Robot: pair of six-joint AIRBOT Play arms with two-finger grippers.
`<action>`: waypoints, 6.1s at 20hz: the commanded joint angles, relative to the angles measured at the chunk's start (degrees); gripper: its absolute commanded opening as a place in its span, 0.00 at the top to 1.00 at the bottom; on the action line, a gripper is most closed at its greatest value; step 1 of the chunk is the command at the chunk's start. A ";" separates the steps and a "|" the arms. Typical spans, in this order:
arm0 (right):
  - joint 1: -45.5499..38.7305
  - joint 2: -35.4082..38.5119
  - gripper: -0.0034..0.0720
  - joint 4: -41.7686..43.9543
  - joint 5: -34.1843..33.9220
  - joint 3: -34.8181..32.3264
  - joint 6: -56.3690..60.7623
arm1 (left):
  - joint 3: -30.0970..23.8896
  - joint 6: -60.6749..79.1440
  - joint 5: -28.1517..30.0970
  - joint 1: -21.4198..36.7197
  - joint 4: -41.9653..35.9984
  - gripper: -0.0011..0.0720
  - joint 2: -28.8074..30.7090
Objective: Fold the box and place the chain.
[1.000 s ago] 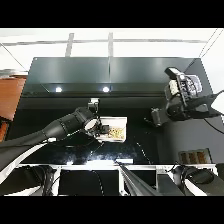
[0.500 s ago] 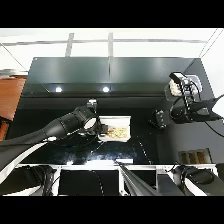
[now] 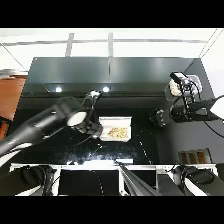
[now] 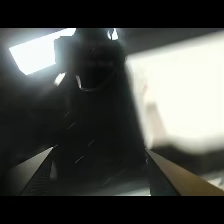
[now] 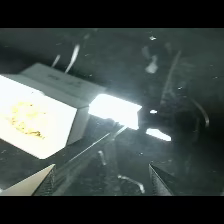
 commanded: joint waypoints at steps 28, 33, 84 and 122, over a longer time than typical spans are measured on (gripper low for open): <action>0.02 0.04 0.02 -20.79 -10.56 -0.02 5.01 | -14.99 70.77 -2.34 18.27 -10.80 0.02 22.77; 0.02 0.04 0.02 -20.55 -10.16 -0.04 5.01 | -14.91 71.08 2.01 30.97 -22.29 0.02 24.09; 0.02 0.00 0.02 -18.88 -11.23 -0.15 8.00 | -23.28 133.15 12.94 34.95 -57.18 0.03 -9.16; 0.02 0.00 0.02 -18.82 -11.56 -0.17 9.29 | -22.21 127.80 20.20 26.56 -57.64 0.02 -9.86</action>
